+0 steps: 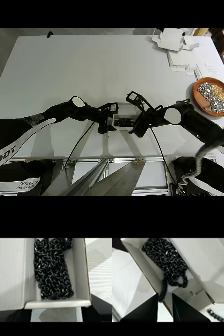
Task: Fold the box and place the chain.
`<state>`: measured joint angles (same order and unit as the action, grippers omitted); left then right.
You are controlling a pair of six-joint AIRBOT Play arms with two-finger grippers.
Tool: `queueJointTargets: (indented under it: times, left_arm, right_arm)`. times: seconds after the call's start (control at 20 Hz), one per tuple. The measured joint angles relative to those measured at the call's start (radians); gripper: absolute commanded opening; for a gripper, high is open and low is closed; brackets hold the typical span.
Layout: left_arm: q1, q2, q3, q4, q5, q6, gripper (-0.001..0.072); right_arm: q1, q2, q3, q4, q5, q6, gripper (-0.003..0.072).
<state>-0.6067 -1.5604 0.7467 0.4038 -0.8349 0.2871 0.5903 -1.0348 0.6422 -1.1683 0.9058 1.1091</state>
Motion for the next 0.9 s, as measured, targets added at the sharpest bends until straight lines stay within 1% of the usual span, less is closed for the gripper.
queueJointTargets:
  times: [0.15,0.2,0.35,0.4,0.45,0.5,0.7,0.75,0.9]
  left_arm:
    - [0.000,0.000,0.000,0.000,0.000,0.000,0.0373]
    - [0.000,0.000,0.000,0.000,0.000,0.000,0.0373]
    - [0.000,0.000,0.000,0.000,0.000,0.000,0.0373]
    - [0.000,0.000,0.000,0.000,0.000,0.001,0.0373]
    - [0.000,0.000,0.000,0.000,0.000,0.001,0.0373]
    - [0.000,0.000,0.000,0.000,0.000,0.001,0.0373]
    - [0.000,0.000,0.000,0.000,0.000,0.000,0.0373]
    - [0.000,0.000,0.000,0.000,0.000,0.001,0.0373]
    - [0.000,0.000,0.000,0.000,0.000,0.000,0.0373]
  right_arm:
    - [0.000,-0.016,0.000,0.001,0.000,0.013,0.0194]
    - [0.000,-0.019,0.000,0.001,0.002,0.014,0.0175]
    - [0.000,-0.025,0.001,0.002,0.013,0.017,0.0155]
    - [0.000,-0.025,0.001,0.002,0.020,0.018,0.0141]
    - [0.000,-0.026,0.001,0.002,0.025,0.018,0.0072]
    - [0.000,-0.027,0.001,0.002,0.034,0.020,0.0051]
    - [0.000,-0.027,0.001,-0.002,0.045,0.020,0.0036]
    - [0.000,-0.027,0.001,-0.003,0.047,0.020,0.0017]
    - [0.000,-0.018,0.001,-0.008,0.054,0.019,0.0018]
